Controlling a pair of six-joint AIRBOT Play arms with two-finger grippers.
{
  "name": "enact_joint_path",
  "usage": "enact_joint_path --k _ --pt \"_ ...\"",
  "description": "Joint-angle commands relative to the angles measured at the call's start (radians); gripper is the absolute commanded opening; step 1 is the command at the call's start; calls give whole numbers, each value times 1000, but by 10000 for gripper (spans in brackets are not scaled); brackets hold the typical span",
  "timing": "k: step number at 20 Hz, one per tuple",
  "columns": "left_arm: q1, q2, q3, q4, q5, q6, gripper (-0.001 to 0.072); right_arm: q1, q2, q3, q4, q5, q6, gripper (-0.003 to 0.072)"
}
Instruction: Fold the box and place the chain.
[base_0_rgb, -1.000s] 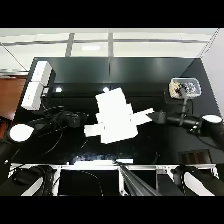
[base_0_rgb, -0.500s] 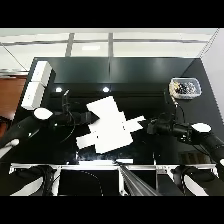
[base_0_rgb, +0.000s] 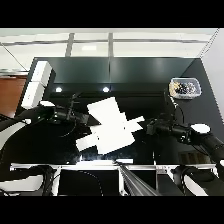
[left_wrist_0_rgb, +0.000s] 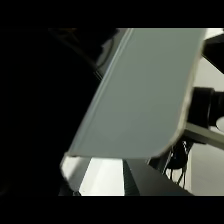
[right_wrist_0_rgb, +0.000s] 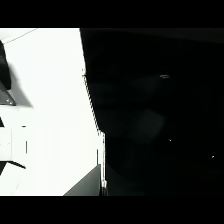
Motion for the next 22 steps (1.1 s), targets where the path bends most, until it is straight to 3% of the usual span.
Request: enact_joint_path --k 1,9,11,13,14,15,16,17,22 --pt "11 -27 19 -10 -76 151 340 1 1 0 -26 0 2 10" --pt "-52 -27 71 171 -64 164 322 1 1 0 -30 -3 5 10" --pt "-76 -27 87 225 -52 163 152 1 1 0 -30 -3 5 10" --pt "-74 -27 97 232 -52 164 36 1 1 0 -30 -4 5 10" --pt "-74 -27 102 239 -52 164 28 1 1 0 -30 -6 5 13" --pt "-75 -26 108 251 -53 164 28 0 1 0 -29 -7 6 68" --pt "-74 -26 113 254 -53 164 27 0 1 0 -29 -10 16 362" --pt "-74 -24 118 255 -53 164 27 -2 1 1 -30 -10 28 518" --pt "-76 50 149 303 -50 162 23 -132 1 138 -205 113 60 516"
